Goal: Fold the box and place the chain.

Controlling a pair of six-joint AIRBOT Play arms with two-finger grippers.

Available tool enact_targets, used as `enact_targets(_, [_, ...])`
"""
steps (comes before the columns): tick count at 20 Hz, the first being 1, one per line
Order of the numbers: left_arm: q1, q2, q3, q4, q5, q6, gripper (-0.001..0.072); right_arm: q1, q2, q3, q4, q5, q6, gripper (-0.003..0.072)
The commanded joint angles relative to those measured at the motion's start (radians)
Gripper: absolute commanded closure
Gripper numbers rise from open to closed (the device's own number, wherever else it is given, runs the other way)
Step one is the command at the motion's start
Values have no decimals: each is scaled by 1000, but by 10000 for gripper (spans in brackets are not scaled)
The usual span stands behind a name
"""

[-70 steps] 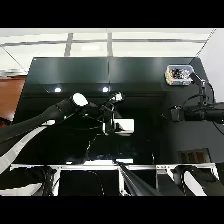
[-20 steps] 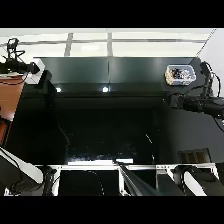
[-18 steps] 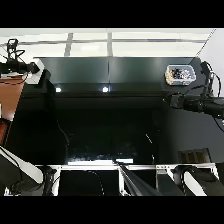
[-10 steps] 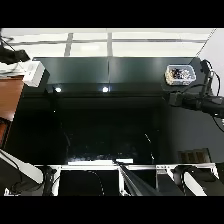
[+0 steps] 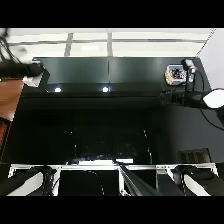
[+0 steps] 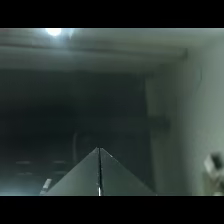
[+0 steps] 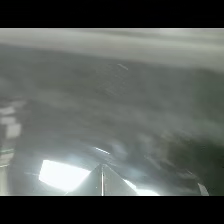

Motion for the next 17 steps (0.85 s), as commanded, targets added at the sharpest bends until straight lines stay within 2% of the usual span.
enact_targets(1, [-129,293,-455,72,281,-12,688,10,-27,-74,-276,-143,111,674])
enact_targets(3, [-126,373,-531,72,303,-30,686,10,-27,-74,-333,-150,110,673])
enact_targets(6, [-128,423,-543,66,275,-31,685,10,-27,-74,-332,-146,111,674])
enact_targets(17, [-130,420,-543,66,288,-31,685,10,-27,-74,-332,-146,111,674])
